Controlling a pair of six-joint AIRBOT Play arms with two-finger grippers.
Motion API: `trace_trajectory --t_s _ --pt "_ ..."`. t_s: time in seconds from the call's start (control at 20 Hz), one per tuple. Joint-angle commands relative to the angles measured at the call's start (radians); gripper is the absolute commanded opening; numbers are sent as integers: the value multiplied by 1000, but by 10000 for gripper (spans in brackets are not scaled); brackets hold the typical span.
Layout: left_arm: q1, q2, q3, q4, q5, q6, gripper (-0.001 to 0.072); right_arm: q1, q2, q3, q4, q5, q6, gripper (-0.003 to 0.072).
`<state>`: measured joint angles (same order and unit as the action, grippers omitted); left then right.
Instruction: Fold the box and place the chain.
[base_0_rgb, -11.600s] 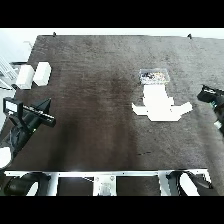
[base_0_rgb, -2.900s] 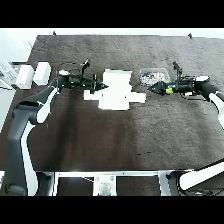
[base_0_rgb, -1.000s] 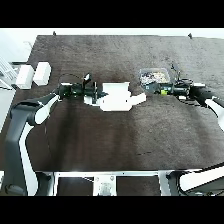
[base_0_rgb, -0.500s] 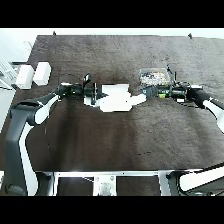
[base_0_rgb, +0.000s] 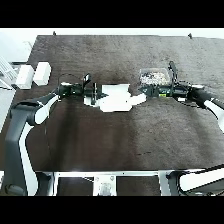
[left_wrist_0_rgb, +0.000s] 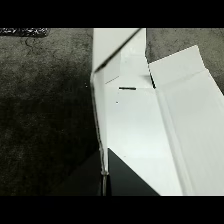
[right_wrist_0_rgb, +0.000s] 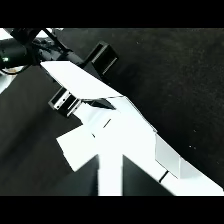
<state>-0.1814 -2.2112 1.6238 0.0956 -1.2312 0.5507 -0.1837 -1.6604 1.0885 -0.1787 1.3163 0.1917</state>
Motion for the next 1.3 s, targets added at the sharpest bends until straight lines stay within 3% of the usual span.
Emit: trace_trajectory --t_s 0.0,0.1,0.25,0.3,0.35,0.4,0.65,0.8,0.85,1.25 --pt "0 0 0 0 1 0 23 9 13 -13 3 71 -126 56" --pt "0 0 0 1 1 0 24 43 74 -66 -20 35 -203 56" --pt "0 0 0 0 1 0 24 98 202 -163 -157 -234 -205 58" --pt "0 0 0 0 1 0 23 116 232 -189 -203 -293 -238 157" --pt "0 0 0 0 1 0 24 135 252 -213 -247 -323 -289 519" --pt "0 0 0 0 1 0 23 152 258 -229 -275 -348 -334 662" --pt "0 0 0 0 1 0 24 222 256 -240 -370 -405 -403 662" --pt "0 0 0 0 1 0 24 279 256 -241 -427 -499 -430 663" --pt "0 0 0 0 1 0 24 297 256 -241 -451 -507 -440 690" --pt "0 0 0 0 1 0 24 377 233 -245 -469 -525 -439 690"
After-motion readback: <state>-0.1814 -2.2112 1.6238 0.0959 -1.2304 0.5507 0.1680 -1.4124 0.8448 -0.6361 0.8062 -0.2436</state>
